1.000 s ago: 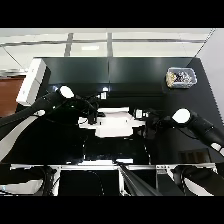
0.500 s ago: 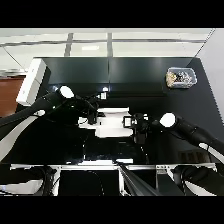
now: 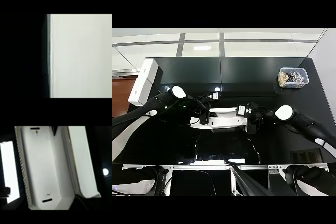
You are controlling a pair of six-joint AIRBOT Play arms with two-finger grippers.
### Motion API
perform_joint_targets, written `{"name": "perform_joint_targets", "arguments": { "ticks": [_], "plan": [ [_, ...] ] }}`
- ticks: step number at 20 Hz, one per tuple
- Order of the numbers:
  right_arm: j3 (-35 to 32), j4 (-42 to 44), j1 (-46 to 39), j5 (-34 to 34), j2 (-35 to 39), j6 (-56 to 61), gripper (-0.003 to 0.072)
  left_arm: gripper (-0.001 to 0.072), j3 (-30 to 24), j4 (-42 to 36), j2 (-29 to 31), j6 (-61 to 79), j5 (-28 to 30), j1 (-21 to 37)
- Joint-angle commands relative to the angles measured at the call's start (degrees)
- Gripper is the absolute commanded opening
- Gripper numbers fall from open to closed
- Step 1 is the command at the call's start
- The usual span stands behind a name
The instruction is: Fold the box and place the chain.
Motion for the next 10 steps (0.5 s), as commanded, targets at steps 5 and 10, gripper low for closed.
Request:
{"name": "perform_joint_targets", "arguments": {
  "ticks": [5,10],
  "plan": [
    [1.0,3.2,-4.9,2.1,-2.3,-4.8,0.0686,0.0025,0.0,0.0,0.0,0.1,0.0,0.0],
    [1.0,12.3,-4.9,7.9,-5.5,-14.0,0.0686,0.0025,0.0,0.0,0.0,0.1,0.0,0.0]
  ]
}}
